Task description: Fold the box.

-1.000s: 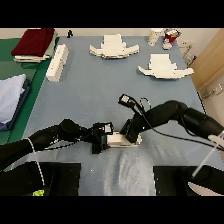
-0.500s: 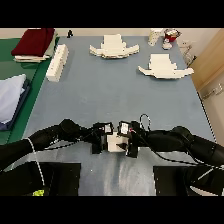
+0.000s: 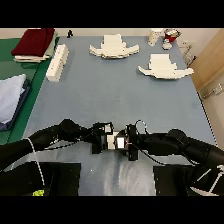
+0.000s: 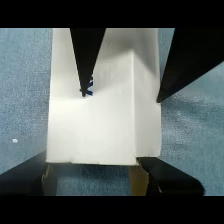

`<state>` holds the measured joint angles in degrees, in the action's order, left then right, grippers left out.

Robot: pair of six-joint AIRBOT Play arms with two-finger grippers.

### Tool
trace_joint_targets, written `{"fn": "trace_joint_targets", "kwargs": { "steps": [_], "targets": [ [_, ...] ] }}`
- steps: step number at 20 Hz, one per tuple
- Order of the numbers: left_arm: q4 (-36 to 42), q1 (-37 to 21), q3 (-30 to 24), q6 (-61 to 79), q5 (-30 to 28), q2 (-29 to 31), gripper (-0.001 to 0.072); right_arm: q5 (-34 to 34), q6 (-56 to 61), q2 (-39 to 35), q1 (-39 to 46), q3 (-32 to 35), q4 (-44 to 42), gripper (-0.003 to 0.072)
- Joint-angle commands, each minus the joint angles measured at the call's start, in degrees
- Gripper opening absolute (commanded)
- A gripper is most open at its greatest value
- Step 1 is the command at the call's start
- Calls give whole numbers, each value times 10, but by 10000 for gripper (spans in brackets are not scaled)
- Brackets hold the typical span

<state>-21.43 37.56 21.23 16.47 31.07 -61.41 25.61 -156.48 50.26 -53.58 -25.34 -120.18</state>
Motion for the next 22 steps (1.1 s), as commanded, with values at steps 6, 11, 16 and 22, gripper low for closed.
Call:
{"fn": "trace_joint_targets", "kwargs": {
  "steps": [6, 11, 16, 22],
  "targets": [
    [0, 0, 1, 0, 0, 0, 514, -3, -6, 0, -1, -11, 49, 501],
    [0, 0, 1, 0, 0, 0, 514, 2, -6, -27, -1, -11, 49, 382],
    [0, 0, 1, 0, 0, 0, 514, 0, -6, -38, 2, -11, 49, 382],
    [0, 0, 1, 0, 0, 0, 514, -3, 3, -11, 12, -11, 49, 244]
  ]
}}
